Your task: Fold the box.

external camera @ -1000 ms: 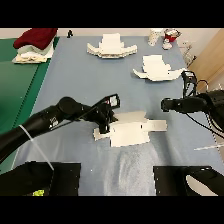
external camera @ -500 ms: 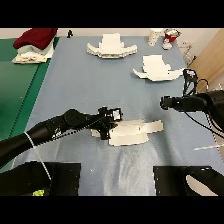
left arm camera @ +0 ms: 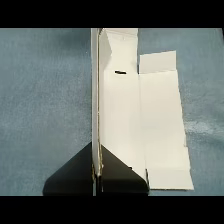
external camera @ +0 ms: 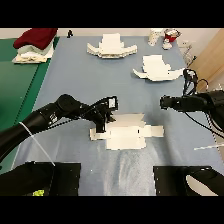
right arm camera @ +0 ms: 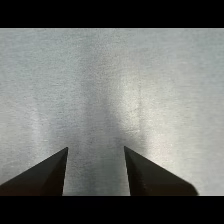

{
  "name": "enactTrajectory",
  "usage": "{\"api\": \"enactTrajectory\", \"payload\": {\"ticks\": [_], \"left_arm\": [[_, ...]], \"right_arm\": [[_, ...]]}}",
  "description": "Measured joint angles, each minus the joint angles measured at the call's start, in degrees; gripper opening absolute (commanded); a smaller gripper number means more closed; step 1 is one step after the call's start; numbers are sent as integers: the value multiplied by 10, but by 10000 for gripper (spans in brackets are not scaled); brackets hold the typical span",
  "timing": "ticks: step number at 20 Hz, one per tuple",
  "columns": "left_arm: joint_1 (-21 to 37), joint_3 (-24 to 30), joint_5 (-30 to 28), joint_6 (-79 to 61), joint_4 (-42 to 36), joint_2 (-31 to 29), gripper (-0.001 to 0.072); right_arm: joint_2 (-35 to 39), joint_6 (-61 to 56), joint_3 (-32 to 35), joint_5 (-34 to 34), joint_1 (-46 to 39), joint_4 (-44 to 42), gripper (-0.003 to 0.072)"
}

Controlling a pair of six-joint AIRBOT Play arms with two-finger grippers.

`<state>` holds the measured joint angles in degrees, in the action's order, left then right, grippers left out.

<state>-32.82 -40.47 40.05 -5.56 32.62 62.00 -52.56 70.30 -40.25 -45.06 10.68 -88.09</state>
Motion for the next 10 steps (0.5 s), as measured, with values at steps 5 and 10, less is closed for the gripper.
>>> {"api": "enactTrajectory", "payload": {"ticks": [5, 10], "left_arm": [[10, -10, 28, 0, -2, 37, 15], [10, -13, 41, 2, -6, 59, 15]], "right_arm": [[-7, 0, 0, 0, 0, -12, 548], [-13, 0, 0, -4, 0, -24, 439]]}}
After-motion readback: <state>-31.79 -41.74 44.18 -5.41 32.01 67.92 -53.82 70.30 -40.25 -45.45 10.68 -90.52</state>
